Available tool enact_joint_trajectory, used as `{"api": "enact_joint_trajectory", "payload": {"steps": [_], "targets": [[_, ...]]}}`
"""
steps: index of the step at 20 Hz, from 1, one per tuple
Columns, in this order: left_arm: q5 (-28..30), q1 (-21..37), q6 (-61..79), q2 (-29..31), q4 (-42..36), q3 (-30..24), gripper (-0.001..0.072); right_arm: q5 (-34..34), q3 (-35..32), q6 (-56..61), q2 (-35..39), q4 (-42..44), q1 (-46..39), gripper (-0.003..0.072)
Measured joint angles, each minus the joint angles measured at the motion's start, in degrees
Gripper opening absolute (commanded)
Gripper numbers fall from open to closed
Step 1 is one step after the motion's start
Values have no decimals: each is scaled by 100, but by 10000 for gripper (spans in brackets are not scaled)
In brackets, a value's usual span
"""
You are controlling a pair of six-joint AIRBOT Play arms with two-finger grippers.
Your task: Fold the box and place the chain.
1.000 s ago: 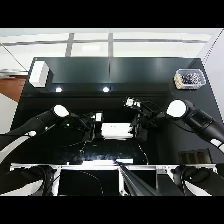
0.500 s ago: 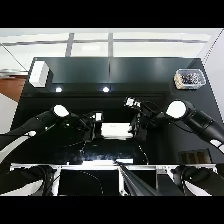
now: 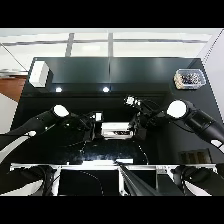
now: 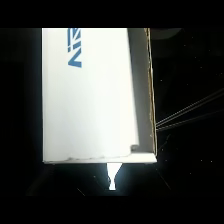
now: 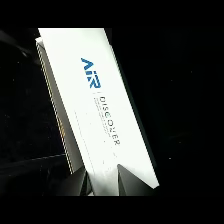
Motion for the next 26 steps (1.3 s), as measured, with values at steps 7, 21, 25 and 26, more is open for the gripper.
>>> {"api": "enact_joint_trajectory", "payload": {"steps": [7, 21, 25, 26], "targets": [[0, 0, 2, 0, 0, 0, 483, 66, -15, 24, 0, -2, 2, 203], [-2, -2, 2, -2, 2, 0, 482, 238, -63, 68, -13, -120, 0, 311], [-2, -2, 0, -2, 2, 0, 483, 188, -61, 74, -11, -85, 2, 293], [-2, -2, 0, -2, 2, 0, 483, 184, -63, 70, -11, -83, 2, 293]]}}
